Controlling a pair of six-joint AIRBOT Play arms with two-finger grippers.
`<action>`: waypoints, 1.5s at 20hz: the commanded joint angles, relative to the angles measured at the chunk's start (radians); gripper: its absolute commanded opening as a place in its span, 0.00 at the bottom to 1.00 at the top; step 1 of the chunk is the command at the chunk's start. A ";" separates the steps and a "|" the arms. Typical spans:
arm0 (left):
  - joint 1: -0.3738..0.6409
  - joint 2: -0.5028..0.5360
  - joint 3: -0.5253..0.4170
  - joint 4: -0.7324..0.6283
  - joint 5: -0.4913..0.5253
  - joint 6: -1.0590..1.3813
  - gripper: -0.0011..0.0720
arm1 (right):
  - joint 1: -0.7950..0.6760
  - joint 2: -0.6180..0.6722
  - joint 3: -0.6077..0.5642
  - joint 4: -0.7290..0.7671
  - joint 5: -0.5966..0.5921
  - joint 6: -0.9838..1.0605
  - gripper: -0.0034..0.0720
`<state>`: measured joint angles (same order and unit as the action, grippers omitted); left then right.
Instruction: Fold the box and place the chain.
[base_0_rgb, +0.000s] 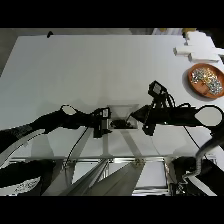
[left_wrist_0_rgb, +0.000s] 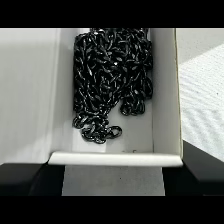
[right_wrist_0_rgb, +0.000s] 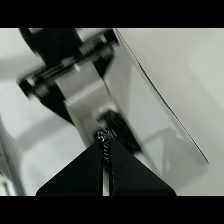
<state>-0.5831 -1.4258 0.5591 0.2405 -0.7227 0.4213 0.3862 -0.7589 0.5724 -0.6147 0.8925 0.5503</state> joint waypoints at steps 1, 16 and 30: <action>-0.001 0.000 0.000 0.000 0.000 0.000 0.20 | 0.024 0.007 0.001 0.221 -0.004 -0.071 0.07; -0.001 0.000 0.000 0.000 0.000 0.000 0.20 | 0.105 -0.204 0.019 -0.076 -0.101 -0.061 0.41; 0.000 0.000 0.000 0.000 0.000 0.000 0.20 | -0.295 -0.251 0.047 -0.512 -0.013 -0.191 0.20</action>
<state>-0.5831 -1.4258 0.5591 0.2409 -0.7227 0.4213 0.1165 -0.9489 0.6201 -1.0306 0.9104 0.3862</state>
